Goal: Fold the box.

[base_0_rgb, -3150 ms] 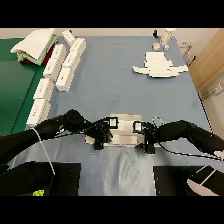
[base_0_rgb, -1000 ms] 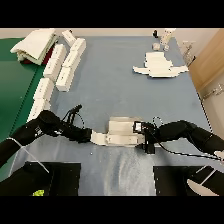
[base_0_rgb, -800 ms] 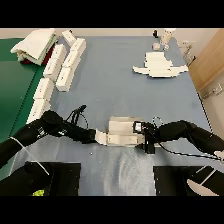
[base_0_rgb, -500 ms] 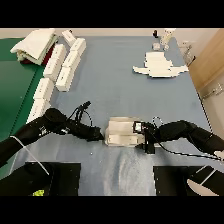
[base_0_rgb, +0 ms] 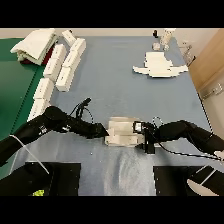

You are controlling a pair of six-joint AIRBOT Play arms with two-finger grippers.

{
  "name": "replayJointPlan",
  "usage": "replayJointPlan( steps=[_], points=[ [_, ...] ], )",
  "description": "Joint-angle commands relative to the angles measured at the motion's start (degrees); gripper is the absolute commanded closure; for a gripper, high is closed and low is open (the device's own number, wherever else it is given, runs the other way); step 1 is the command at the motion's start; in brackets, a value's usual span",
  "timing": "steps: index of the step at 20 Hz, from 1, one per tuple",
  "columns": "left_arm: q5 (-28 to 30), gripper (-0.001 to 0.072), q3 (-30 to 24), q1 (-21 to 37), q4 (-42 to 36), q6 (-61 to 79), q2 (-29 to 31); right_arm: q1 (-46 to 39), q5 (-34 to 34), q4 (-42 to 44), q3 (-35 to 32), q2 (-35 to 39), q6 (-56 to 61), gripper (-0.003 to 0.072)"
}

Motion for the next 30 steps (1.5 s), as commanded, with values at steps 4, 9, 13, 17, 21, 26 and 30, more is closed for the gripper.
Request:
replayJointPlan(
  steps=[4,9,13,17,21,26,30],
  points=[
    [1.11,0.0359,0.61,-2.47,0.66,-2.73,-0.02,0.04,0.00,0.02,0.04,-0.02,0.00,0.0126],
    [7.76,0.0359,6.54,-15.02,21.88,-29.05,-0.09,0.04,0.00,0.02,0.04,-0.02,0.00,0.0125],
    [7.34,0.0359,9.62,-22.18,37.86,-50.88,-0.20,0.04,0.00,0.02,0.04,-0.02,0.00,0.0125],
    [6.82,0.0360,12.55,-26.56,43.50,-60.85,-3.26,0.04,0.00,0.02,0.04,-0.02,0.00,0.0126],
    [3.23,0.0369,18.51,-29.77,47.58,-66.99,-9.64,0.04,0.00,0.02,0.04,-0.02,0.00,0.0125],
    [-6.47,0.0369,25.99,-33.53,55.32,-73.59,-16.17,0.04,0.00,0.02,0.04,-0.02,0.00,0.0125],
    [-11.08,0.0368,30.05,-34.75,57.66,-75.84,-19.82,0.04,0.00,0.02,0.04,-0.02,0.00,0.0125]
  ],
)
